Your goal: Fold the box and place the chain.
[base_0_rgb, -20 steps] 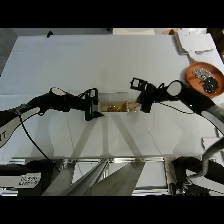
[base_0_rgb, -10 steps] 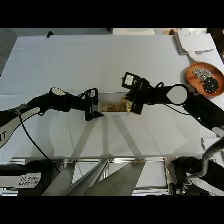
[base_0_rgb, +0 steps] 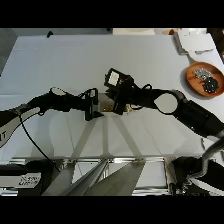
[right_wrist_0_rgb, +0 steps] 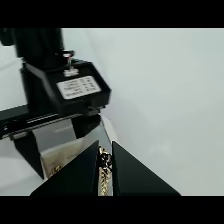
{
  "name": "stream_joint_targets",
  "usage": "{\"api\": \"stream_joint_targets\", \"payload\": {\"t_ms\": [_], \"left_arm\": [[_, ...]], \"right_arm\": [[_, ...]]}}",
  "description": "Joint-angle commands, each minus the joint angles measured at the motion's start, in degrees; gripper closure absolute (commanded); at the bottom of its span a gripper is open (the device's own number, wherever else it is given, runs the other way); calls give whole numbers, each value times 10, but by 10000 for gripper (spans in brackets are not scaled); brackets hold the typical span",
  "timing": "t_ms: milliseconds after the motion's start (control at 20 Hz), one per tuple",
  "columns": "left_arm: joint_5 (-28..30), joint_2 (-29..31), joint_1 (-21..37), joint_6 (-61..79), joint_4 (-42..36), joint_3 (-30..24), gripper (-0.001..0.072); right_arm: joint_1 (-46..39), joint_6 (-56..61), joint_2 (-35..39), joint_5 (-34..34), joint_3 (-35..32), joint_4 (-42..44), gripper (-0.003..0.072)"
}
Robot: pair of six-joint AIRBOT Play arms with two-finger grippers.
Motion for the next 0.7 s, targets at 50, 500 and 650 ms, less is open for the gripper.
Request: {"api": "stream_joint_targets", "payload": {"t_ms": [50, 500, 650], "left_arm": [[0, 0, 0, 0, 0, 0, 391], [0, 0, 0, 0, 0, 0, 391], [0, 0, 0, 0, 0, 0, 391]], "right_arm": [[-20, 141, -49, 16, 2, -80, 672], [-27, 161, -49, 125, 2, -91, 288], [-75, 103, -7, 157, 2, -9, 288]]}}
